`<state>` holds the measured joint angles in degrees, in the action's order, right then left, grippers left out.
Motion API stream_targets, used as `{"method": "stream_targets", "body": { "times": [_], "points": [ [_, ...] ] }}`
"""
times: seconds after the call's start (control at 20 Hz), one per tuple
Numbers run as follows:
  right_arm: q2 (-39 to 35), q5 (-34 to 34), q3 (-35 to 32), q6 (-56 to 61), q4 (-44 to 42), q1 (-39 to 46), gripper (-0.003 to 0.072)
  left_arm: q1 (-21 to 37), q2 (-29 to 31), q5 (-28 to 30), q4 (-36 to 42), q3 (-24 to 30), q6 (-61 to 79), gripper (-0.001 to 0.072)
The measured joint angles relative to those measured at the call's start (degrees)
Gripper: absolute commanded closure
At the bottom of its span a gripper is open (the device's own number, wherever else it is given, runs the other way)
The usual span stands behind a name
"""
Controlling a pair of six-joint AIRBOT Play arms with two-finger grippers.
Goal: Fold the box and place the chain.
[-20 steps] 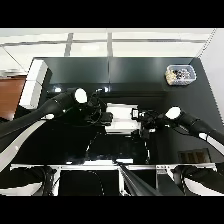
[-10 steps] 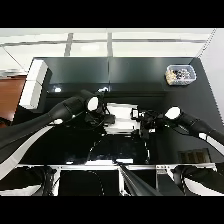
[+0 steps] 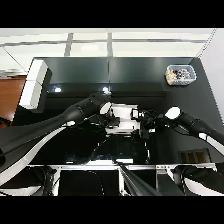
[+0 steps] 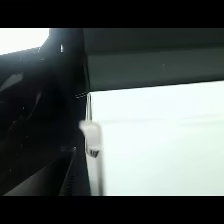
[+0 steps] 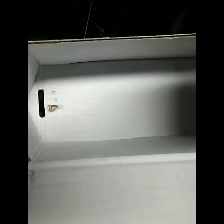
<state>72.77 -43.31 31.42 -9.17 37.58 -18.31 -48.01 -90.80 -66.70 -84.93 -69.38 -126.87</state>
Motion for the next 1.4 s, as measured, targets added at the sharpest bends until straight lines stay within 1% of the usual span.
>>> {"method": "stream_targets", "body": {
  "times": [0.25,0.3,0.35,0.4,0.45,0.5,0.65,0.7,0.75,0.8,0.85,1.1,1.15,1.2,1.25,1.3,1.4],
  "points": [
    [0.0,0.0,0.0,0.0,0.0,0.0,0.0546,-0.4,-0.7,0.0,-0.1,-0.4,-0.9,0.0380],
    [0.0,0.0,0.0,0.0,0.0,0.0,0.0546,-0.5,-0.9,0.0,-0.1,-0.4,-1.0,0.0392],
    [0.0,0.0,0.0,0.0,0.0,0.0,0.0546,-0.5,-1.0,0.0,-0.1,-0.4,-1.2,0.0502],
    [0.0,0.0,0.0,0.0,0.0,0.0,0.0546,-0.5,-1.2,0.0,-0.1,-0.4,-1.4,0.0544],
    [0.0,0.0,0.0,0.0,0.0,0.0,0.0546,-0.5,-1.2,0.0,-0.1,-0.4,-1.5,0.0557],
    [0.0,0.0,0.0,0.0,0.0,0.0,0.0546,-0.5,-1.3,0.0,-0.1,-0.4,-1.8,0.0683],
    [0.0,-0.1,0.0,0.1,-0.1,0.0,0.0546,-0.5,-1.4,0.0,-0.2,-0.5,-2.1,0.0683],
    [0.0,-0.1,0.0,0.1,-0.1,0.0,0.0546,-0.5,-1.4,0.0,-0.2,-0.5,-2.1,0.0677],
    [0.0,-0.1,0.0,0.1,-0.1,0.0,0.0546,-0.5,-1.4,0.0,-0.2,-0.5,-2.1,0.0637],
    [0.0,-0.1,0.0,0.1,-0.1,0.0,0.0546,-0.5,-1.4,0.1,-0.1,-0.5,-1.8,0.0432],
    [0.0,-0.1,0.0,-0.1,0.1,0.0,0.0546,-0.5,-1.5,0.2,-0.1,-0.5,-1.7,0.0296],
    [0.0,-0.1,0.0,0.0,0.0,0.0,0.0546,-0.3,-1.5,0.3,-0.1,-0.6,-1.9,0.0299],
    [0.0,-0.1,0.0,0.0,0.0,0.0,0.0546,-0.2,-1.5,0.5,-0.1,-0.7,-1.9,0.0339],
    [0.0,-0.1,0.0,0.0,0.0,0.0,0.0546,-0.2,-1.5,0.8,-0.2,-0.8,-1.9,0.0518],
    [0.0,-0.1,0.0,0.0,-0.1,0.0,0.0546,-0.2,-1.5,1.1,-0.2,-0.8,-1.9,0.0613],
    [0.0,-0.1,0.0,0.1,-0.1,0.0,0.0546,-0.2,-1.5,0.7,-0.5,-0.8,-1.9,0.0680],
    [0.0,0.0,0.0,0.2,-0.1,0.0,0.0546,-0.2,-1.5,1.2,-0.6,-0.9,-2.1,0.0683]
  ]
}}
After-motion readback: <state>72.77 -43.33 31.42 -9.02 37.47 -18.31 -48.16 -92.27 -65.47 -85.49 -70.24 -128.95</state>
